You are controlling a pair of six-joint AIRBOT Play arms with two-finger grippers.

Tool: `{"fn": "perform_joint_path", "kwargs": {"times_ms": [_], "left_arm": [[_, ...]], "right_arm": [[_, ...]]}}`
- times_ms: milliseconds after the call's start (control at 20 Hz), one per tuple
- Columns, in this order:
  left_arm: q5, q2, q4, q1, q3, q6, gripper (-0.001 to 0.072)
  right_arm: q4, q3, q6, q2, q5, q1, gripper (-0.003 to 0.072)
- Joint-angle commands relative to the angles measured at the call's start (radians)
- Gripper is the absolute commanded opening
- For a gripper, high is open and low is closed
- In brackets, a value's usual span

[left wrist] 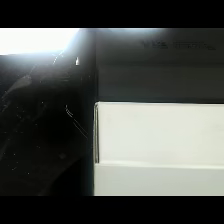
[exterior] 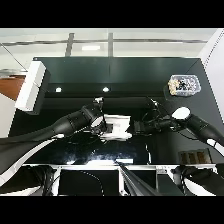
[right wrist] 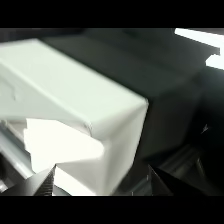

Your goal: Fold the box and place the chain.

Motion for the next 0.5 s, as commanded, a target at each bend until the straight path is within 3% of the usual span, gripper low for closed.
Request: {"fn": "perform_joint_path", "kwargs": {"times_ms": [0,150,250,450], "left_arm": [[0.0,0.0,0.001,0.0,0.0,0.0,0.0028],[0.0,0.0,0.002,0.0,0.0,0.0,0.0028],[0.0,0.0,0.002,0.0,0.0,0.0,0.0028],[0.001,0.0,0.004,0.0,0.0,0.0,0.0028]], "right_arm": [[-0.104,0.035,0.149,0.0,-0.143,0.106,0.0568],[-0.322,0.09,0.381,0.0,-0.18,0.186,0.0559],[-0.432,0.123,0.499,0.0,-0.18,0.233,0.0466],[-0.466,0.167,0.607,-0.006,-0.168,0.279,0.0465]]}}
